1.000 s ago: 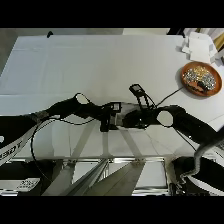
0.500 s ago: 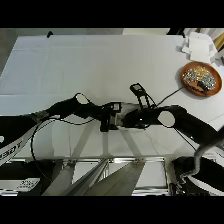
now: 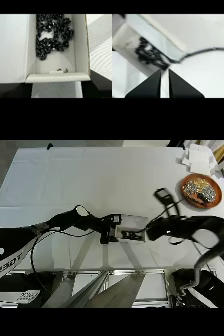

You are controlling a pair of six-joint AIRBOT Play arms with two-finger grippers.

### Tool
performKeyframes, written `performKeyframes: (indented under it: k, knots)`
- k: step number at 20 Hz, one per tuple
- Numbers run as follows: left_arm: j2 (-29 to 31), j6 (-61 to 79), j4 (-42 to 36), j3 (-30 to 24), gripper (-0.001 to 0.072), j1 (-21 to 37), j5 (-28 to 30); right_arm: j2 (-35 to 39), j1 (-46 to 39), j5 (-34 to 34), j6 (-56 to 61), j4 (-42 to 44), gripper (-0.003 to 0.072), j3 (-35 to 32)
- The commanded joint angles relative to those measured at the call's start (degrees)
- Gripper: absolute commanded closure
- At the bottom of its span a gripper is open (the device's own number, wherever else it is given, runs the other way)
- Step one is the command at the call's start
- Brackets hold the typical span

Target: Fold the box and place the chain.

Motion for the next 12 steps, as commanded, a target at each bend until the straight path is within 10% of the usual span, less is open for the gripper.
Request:
performKeyframes:
  k: [1, 8, 12]
  knots:
    - [0.04, 0.00, 0.02, 0.00, 0.0319, 0.02, 0.04, 3.96, -10.43, 6.80, 0.85, -6.64, 0.0611, 0.07]
    - [0.04, 0.00, 0.02, 0.00, 0.0319, 0.02, 0.02, -8.66, -16.87, -5.40, 0.70, -6.29, 0.0600, 0.09]
    - [0.04, 0.00, 0.00, 0.00, 0.0319, 0.02, 0.04, -17.33, -16.87, -14.10, 0.68, -8.13, 0.0449, 0.11]
